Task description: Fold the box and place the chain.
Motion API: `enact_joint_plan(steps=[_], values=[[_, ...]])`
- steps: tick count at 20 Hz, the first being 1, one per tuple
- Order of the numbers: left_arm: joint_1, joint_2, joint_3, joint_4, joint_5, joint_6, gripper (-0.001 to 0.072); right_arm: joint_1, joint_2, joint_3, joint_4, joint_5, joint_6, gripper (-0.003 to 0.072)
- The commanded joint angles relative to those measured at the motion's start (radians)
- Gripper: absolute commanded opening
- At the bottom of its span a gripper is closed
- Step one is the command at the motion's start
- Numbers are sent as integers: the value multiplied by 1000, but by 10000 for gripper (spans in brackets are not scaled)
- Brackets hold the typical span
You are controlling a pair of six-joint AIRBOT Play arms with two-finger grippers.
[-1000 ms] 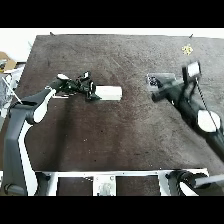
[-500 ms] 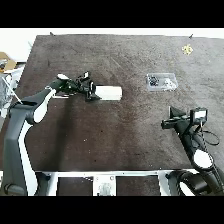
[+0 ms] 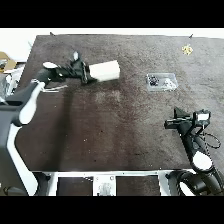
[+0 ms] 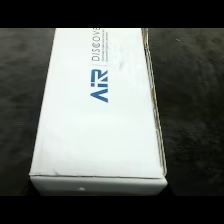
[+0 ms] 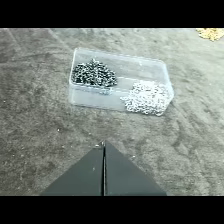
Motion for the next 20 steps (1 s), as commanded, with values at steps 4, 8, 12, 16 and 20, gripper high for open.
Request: enact_joint_plan(steps=[4,8,12,16,20], values=[[215,275,1,19,436,-364,9,1,0,-1,0,-14,0,0],[366,283,-8,105,726,-651,9,1,0,-1,0,-14,0,0],[452,231,-12,418,725,-891,8,1,0,-1,0,-14,1,0],[478,131,-12,482,732,-974,9,1,0,-1,0,-10,1,0],[479,26,-11,481,748,-975,9,1,0,-1,0,-10,2,-1]])
